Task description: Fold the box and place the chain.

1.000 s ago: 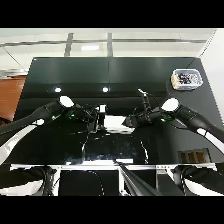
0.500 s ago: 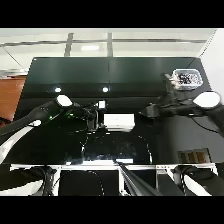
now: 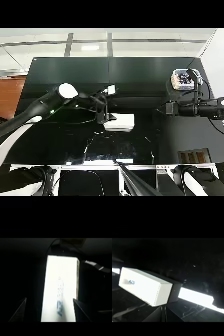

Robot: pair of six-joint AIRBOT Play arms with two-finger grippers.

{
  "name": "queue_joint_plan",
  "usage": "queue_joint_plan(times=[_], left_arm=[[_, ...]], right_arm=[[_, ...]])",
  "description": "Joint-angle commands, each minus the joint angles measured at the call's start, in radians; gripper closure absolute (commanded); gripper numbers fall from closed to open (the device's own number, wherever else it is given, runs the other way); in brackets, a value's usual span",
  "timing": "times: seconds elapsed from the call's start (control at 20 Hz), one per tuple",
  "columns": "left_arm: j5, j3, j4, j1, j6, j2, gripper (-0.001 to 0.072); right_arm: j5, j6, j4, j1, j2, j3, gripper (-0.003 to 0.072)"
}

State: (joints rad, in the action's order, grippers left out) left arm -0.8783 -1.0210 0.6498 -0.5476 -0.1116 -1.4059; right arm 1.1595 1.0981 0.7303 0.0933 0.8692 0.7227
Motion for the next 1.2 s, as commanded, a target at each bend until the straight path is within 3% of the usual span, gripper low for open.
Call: queue_joint_plan(times=[0.0,0.25,0.95,1.15], left_arm=[[-0.032,-0.119,0.028,-0.042,-0.175,-0.135,-0.0002],[-0.172,-0.142,0.091,-0.051,-0.192,-0.177,-0.0002],[-0.172,-0.143,0.264,-0.123,-0.282,-0.177,-0.0002],[-0.134,-0.143,0.428,-0.167,-0.429,-0.177,-0.0001]], right_arm=[[-0.014,0.002,0.008,0.009,-0.004,-0.001,0.0637],[-0.012,0.002,0.012,0.009,-0.004,-0.001,0.0637],[0.007,0.006,0.031,0.009,-0.004,-0.001,0.0637],[0.008,0.009,0.031,0.009,-0.004,-0.001,0.0637]])
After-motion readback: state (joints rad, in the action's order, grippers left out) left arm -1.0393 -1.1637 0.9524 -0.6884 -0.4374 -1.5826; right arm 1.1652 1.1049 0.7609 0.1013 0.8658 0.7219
